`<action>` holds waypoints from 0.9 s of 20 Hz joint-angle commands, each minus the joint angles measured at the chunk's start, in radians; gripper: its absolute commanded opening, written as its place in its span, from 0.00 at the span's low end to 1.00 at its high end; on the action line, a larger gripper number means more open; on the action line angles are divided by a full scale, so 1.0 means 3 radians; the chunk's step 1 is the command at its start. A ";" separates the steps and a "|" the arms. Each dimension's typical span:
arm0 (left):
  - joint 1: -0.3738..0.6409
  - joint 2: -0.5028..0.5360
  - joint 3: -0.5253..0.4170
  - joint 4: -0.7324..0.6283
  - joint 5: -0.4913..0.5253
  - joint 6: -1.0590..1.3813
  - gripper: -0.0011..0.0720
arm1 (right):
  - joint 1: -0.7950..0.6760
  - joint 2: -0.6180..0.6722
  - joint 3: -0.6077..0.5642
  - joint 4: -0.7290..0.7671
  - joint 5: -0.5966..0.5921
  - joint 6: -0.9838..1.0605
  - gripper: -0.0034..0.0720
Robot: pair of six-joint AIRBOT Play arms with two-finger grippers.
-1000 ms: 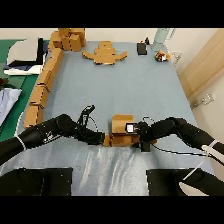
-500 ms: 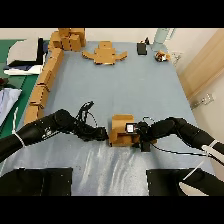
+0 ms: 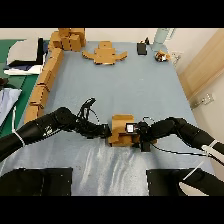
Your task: Fold the box.
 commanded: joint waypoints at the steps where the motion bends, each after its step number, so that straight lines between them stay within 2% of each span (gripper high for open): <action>1: -0.0080 -0.0015 0.0006 -0.0029 0.0092 0.0005 0.83 | 0.0000 -0.0001 -0.0003 0.0001 0.0001 0.0001 0.70; 14: -0.0158 -0.0184 0.0023 -0.0168 0.0067 -0.0038 0.83 | 0.0000 -0.0001 -0.0003 0.0001 0.0001 0.0001 0.70; 18: -0.0354 -0.0186 0.0117 0.0097 0.0184 -0.0425 0.83 | 0.0000 -0.0001 -0.0003 0.0001 0.0001 0.0001 0.70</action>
